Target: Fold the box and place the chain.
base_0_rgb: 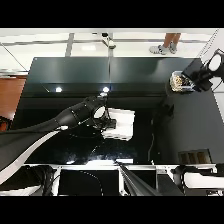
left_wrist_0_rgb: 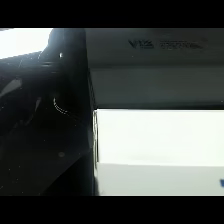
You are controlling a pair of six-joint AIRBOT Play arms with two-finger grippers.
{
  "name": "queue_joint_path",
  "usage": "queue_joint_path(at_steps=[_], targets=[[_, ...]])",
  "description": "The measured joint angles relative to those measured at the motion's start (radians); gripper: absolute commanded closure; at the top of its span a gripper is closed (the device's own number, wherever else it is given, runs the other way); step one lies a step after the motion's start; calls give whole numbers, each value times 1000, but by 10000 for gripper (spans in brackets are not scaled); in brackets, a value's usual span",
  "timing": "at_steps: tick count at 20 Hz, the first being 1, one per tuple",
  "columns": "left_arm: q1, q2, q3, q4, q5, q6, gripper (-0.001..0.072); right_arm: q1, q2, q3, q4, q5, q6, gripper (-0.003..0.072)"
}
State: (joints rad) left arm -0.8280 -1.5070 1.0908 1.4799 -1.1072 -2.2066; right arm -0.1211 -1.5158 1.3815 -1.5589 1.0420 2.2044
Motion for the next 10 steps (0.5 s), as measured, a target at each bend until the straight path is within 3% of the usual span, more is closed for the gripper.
queue_joint_path(at_steps=[4,10], targets=[[0,0,0,0,0,0,685,-25,-185,219,80,62,82,132],[0,0,0,1,-1,0,686,-38,-325,329,135,66,134,132]])
